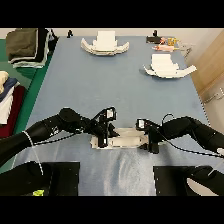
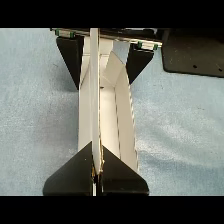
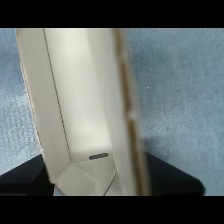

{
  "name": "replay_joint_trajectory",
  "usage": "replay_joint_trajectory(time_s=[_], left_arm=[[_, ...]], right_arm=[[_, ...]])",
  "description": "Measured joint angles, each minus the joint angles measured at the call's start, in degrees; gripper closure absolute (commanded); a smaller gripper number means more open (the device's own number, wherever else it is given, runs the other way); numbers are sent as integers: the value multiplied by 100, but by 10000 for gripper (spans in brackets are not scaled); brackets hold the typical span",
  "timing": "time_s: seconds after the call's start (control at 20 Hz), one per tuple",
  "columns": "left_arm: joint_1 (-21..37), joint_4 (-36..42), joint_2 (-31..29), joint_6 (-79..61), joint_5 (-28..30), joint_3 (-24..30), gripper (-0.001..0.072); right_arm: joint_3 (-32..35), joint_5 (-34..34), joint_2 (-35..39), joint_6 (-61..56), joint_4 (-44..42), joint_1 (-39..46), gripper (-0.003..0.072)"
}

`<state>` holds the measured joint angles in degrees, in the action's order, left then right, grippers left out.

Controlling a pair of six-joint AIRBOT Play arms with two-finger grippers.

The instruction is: Fold the box.

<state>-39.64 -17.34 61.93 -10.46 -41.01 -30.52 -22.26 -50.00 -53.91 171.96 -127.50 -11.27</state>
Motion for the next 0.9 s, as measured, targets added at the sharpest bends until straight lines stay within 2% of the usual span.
replay_joint_trajectory(time_s=[0.05, 0.15, 0.5, 0.55, 0.6, 0.65, 0.9], left_arm=[[0, -2, 0, 0, 0, 2, 696], [0, -2, 0, 0, 0, 2, 696], [0, 0, 0, 0, -2, 2, 696], [0, -2, 0, 0, -4, 2, 696], [0, -4, 0, -2, -7, 0, 696], [0, -4, 0, -2, -7, 2, 696], [0, -2, 0, -2, -7, 2, 696]], right_arm=[[13, 9, 0, 0, -24, 15, 167], [57, 9, -2, 17, -63, 31, 174], [170, -42, 2, 0, -114, 50, 159], [175, -76, 22, -2, -129, 50, 145], [186, -105, 44, -2, -129, 50, 43], [190, -170, 68, -2, -127, 48, 12], [199, -210, 131, -2, -125, 44, 24]])
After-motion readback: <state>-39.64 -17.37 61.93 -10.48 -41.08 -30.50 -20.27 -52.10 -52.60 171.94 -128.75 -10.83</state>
